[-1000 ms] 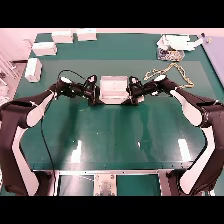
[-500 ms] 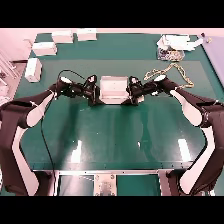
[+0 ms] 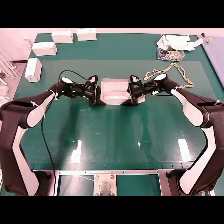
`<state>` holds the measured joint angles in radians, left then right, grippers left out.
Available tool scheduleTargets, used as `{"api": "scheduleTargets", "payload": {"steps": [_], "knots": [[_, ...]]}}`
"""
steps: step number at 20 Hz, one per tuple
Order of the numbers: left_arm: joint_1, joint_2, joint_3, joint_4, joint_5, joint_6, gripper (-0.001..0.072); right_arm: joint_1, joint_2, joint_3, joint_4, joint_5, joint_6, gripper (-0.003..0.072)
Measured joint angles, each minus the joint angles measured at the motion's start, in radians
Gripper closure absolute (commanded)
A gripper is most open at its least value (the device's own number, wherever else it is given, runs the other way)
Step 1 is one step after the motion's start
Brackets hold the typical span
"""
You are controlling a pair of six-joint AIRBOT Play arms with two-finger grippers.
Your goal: Fold the box and place the chain.
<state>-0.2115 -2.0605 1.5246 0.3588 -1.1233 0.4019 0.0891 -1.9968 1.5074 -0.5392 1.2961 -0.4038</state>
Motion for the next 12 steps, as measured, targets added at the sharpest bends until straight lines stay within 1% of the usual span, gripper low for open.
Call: {"api": "scheduleTargets", "payload": {"steps": [5, 9, 10, 11, 12], "knots": [[0.0, 0.0, 0.0, -0.001, 0.004, -0.004, 0.0262, -0.055, 0.059, 0.002, -0.006, 0.011, 0.005, -0.0034], [0.001, 0.0, 0.0, 0.002, -0.001, -0.001, 0.0262, -0.132, 0.122, 0.002, -0.023, 0.015, 0.039, -0.0034], [0.001, 0.0, 0.0, 0.002, -0.001, -0.001, 0.0263, -0.149, 0.137, 0.002, -0.027, 0.025, 0.053, -0.0006], [0.001, 0.0, 0.0, 0.002, -0.001, -0.001, 0.0262, -0.164, 0.15, 0.002, -0.032, 0.047, 0.065, 0.0225], [0.001, 0.0, 0.0, 0.002, -0.001, -0.001, 0.0263, -0.178, 0.161, 0.002, -0.035, 0.072, 0.084, 0.0424]]}}
